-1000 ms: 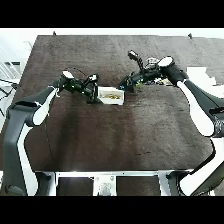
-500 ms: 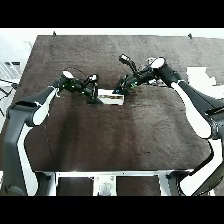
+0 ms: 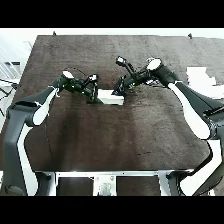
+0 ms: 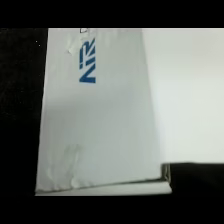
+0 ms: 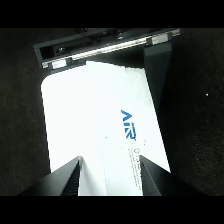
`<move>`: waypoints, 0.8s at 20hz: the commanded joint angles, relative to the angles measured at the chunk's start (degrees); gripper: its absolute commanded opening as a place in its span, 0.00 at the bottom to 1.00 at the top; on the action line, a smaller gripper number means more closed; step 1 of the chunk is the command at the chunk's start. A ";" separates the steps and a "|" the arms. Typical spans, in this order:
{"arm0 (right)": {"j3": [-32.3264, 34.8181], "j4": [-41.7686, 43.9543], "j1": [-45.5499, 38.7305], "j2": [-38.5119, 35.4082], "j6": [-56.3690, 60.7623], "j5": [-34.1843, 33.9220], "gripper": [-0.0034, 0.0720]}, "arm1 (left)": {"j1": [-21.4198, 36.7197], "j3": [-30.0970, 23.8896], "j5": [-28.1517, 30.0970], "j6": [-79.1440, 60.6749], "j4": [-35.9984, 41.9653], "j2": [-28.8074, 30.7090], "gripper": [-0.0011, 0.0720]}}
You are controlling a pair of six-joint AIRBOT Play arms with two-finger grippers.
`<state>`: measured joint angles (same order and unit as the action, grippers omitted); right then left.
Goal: Fold the box and place the chain.
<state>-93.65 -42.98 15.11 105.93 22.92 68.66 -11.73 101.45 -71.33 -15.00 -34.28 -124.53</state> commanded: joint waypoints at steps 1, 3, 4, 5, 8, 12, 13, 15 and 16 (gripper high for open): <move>0.00 -1.66 0.50 0.20 -0.04 -0.07 0.63 | 0.07 0.04 0.02 -0.02 0.00 0.00 0.67; 0.00 -1.66 0.50 0.22 -0.07 -0.09 0.63 | 0.07 0.04 0.02 -0.02 0.00 0.00 0.67; 0.00 -1.64 0.52 0.22 -0.57 -0.09 0.63 | 0.07 0.04 0.04 -0.02 0.00 0.00 0.67; 0.00 -1.66 0.52 0.22 -0.92 -0.28 0.62 | 0.07 0.04 0.04 -0.02 0.00 0.00 0.67; 0.00 -1.68 0.52 0.61 -0.96 -1.44 0.62 | 0.07 0.04 0.02 -0.02 0.00 0.00 0.67; -0.04 -2.12 0.50 0.98 -1.14 -3.65 0.62 | 0.07 0.04 0.04 -0.02 0.00 0.00 0.67; -0.09 -2.27 0.50 0.98 -1.18 -4.26 0.62 | 0.07 0.04 0.02 -0.02 0.00 0.00 0.67; -0.81 -2.27 0.50 0.94 -1.14 -4.09 0.62 | 0.07 0.04 0.02 -0.02 0.00 0.00 0.67; -1.46 -2.25 0.48 0.79 -1.14 -3.19 0.62 | 0.07 0.04 0.02 -0.02 0.00 0.00 0.67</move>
<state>-94.21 -45.12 15.57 106.85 21.85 65.30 -11.73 101.45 -71.31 -15.03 -34.28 -124.53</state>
